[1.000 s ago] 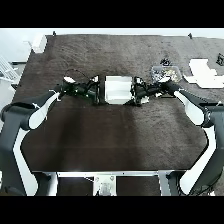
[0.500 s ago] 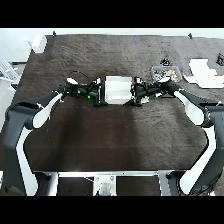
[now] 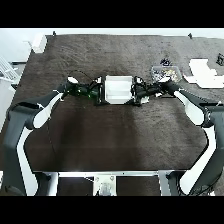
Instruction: Fold the box and place the chain.
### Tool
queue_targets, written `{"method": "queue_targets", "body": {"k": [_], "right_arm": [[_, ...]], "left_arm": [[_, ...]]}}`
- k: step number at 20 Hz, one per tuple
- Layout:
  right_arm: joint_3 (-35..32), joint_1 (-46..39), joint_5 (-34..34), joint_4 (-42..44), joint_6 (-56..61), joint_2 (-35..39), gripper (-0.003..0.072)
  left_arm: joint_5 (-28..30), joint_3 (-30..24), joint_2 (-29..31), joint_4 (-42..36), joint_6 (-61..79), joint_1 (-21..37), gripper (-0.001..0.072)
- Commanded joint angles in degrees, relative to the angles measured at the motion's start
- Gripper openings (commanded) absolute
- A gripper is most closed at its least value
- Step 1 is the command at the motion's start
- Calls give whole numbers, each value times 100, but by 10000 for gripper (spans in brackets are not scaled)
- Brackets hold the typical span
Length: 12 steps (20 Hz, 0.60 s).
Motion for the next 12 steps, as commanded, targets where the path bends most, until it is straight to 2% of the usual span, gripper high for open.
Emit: {"method": "queue_targets", "body": {"k": [1,4,6,8,9,10,12], "right_arm": [[0,-4,15,-7,-7,2,582],[0,-4,15,-7,-7,2,582],[0,-4,15,-7,-7,2,582],[0,-4,15,-7,-7,2,582],[0,-4,15,-7,-7,2,582],[0,-4,15,-7,-7,2,582],[0,-4,15,-7,-7,2,582]], "left_arm": [[59,15,-4,9,-4,7,709],[61,15,-4,9,-4,7,701],[57,15,-4,17,-4,7,580],[20,15,-4,61,-4,7,578],[20,13,-11,116,-28,7,504],[17,13,-26,153,-33,7,470],[15,15,-74,153,-39,7,471]]}}
